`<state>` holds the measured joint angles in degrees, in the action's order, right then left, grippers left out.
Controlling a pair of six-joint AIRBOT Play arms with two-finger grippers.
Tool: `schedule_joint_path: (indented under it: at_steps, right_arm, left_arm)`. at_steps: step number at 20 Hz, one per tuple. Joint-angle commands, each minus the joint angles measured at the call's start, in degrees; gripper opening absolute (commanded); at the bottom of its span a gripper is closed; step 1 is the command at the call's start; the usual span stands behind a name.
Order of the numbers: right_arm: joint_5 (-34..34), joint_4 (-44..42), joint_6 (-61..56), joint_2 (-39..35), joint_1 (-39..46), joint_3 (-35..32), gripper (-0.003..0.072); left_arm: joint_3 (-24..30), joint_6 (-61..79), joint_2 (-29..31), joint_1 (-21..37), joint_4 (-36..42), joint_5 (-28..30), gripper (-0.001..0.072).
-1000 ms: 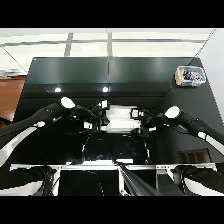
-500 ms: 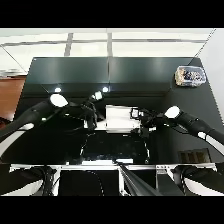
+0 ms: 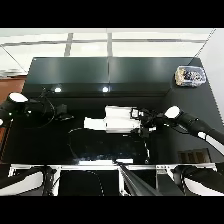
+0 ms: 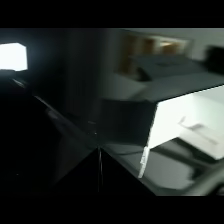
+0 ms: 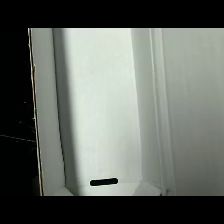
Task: Fold the box and place the chain.
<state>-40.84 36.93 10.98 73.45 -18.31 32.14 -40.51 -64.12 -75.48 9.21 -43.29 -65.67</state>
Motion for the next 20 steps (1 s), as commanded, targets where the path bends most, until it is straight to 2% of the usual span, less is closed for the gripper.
schedule_joint_path:
  at_steps: [1,7,12,15,18,19,20]
  right_arm:
    - [0.0,0.0,0.0,0.0,0.0,0.0,0.0419]
    - [0.0,0.0,0.0,0.0,0.0,0.0,0.0419]
    - [0.0,0.0,0.0,0.0,0.0,0.0,0.0419]
    - [0.0,0.0,0.0,0.0,0.0,0.0,0.0419]
    - [0.0,0.0,0.0,0.0,0.0,0.0,0.0419]
    - [0.0,0.0,0.0,0.0,0.0,0.0,0.0419]
    - [0.0,0.0,0.0,0.0,0.0,0.0,0.0419]
  left_arm:
    - [1.1,-1.9,-7.3,5.4,9.7,-5.0,0.0027]
    - [0.6,-1.3,-13.8,-7.1,9.9,-1.0,0.0028]
    - [-2.2,4.5,-14.8,-16.2,11.7,-1.8,0.0028]
    - [-3.5,8.2,-14.8,-18.1,15.5,-2.4,0.0028]
    - [-4.7,12.5,-14.8,-17.9,17.8,-5.8,0.0033]
    - [-5.2,12.6,-14.8,-17.9,17.8,-6.6,0.0082]
    - [-5.7,12.5,-14.8,-17.9,17.8,-6.9,0.0213]
